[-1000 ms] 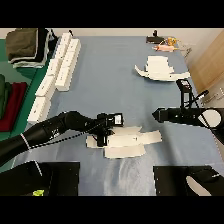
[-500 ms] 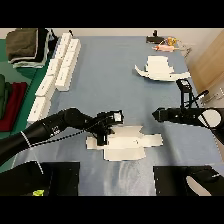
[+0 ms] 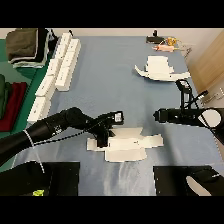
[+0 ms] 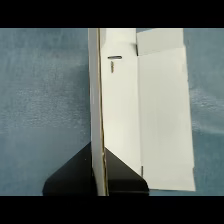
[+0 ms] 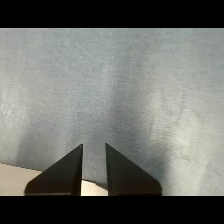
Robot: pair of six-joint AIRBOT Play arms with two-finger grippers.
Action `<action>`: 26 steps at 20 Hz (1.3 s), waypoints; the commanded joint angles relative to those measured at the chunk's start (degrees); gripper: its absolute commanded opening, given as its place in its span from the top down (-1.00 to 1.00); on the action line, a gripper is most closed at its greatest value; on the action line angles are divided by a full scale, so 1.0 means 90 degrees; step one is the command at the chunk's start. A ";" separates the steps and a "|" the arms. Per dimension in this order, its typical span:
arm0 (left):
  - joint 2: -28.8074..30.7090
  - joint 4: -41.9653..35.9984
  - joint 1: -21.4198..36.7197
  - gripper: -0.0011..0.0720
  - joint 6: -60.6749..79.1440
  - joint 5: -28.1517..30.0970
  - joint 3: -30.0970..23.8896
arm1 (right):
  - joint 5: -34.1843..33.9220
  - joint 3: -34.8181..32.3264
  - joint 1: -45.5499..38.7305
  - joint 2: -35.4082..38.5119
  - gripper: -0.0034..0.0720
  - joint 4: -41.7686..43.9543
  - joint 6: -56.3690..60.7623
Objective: Fold the box.
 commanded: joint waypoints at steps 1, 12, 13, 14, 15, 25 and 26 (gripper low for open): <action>-0.0022 0.0051 -0.0002 0.93 -0.0044 -0.0226 -0.0005 | 0.0214 0.0002 0.0002 0.0005 0.38 0.0012 0.0002; -0.0022 0.0049 -0.0002 0.93 -0.0036 -0.0223 -0.0002 | 0.2487 0.0002 0.0109 0.0041 0.89 0.0950 0.0170; -0.0022 0.0049 -0.0002 0.93 -0.0036 -0.0223 -0.0002 | 0.2744 0.0000 0.0296 0.0119 0.89 0.0935 0.0175; -0.0022 0.0049 -0.0002 0.93 -0.0036 -0.0223 -0.0002 | 0.2851 -0.0015 0.0527 0.0243 0.90 0.0935 0.0340; -0.0022 0.0049 -0.0002 0.93 -0.0036 -0.0226 -0.0002 | 0.2861 -0.0046 0.0828 0.0459 0.90 0.0908 0.0559; -0.0022 0.0049 -0.0002 0.93 -0.0036 -0.0226 -0.0002 | 0.2497 -0.0454 0.5331 0.1970 0.15 -0.0216 0.1404; -0.0022 0.0049 -0.0002 0.93 -0.0036 -0.0223 -0.0002 | 0.2208 -0.0454 0.5685 0.1836 -0.43 -0.0736 0.1093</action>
